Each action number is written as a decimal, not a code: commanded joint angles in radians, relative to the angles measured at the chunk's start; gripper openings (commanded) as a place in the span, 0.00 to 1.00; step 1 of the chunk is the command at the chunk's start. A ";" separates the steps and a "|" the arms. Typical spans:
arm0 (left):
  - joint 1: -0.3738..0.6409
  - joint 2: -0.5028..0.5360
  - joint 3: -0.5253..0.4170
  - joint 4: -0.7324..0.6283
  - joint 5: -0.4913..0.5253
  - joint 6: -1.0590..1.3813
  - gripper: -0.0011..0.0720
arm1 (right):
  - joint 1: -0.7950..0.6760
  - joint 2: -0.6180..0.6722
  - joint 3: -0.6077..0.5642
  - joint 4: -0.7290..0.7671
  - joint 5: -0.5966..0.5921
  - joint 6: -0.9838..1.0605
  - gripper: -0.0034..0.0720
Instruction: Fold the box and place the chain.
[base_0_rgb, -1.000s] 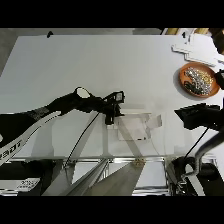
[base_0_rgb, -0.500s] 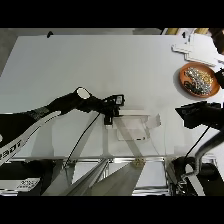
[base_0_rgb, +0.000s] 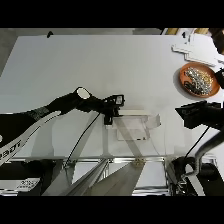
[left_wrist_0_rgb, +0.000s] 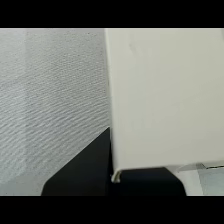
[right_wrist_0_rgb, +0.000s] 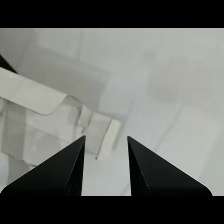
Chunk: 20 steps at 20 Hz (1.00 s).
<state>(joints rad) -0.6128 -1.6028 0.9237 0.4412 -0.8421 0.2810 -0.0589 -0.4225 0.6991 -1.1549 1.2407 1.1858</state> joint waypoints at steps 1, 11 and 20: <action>0.000 0.000 0.000 0.001 0.000 -0.001 0.03 | 0.001 0.000 0.000 0.000 0.002 -0.041 0.44; 0.000 0.000 0.000 0.001 0.000 -0.001 0.03 | 0.002 -0.008 -0.113 0.192 0.053 -0.352 0.07; 0.000 0.000 0.000 0.001 0.000 -0.001 0.03 | 0.332 -0.071 -0.285 0.138 -0.002 -0.692 0.07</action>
<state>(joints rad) -0.6128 -1.6028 0.9237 0.4423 -0.8421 0.2798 0.1577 -0.4709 0.4549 -0.9565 1.2854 0.5919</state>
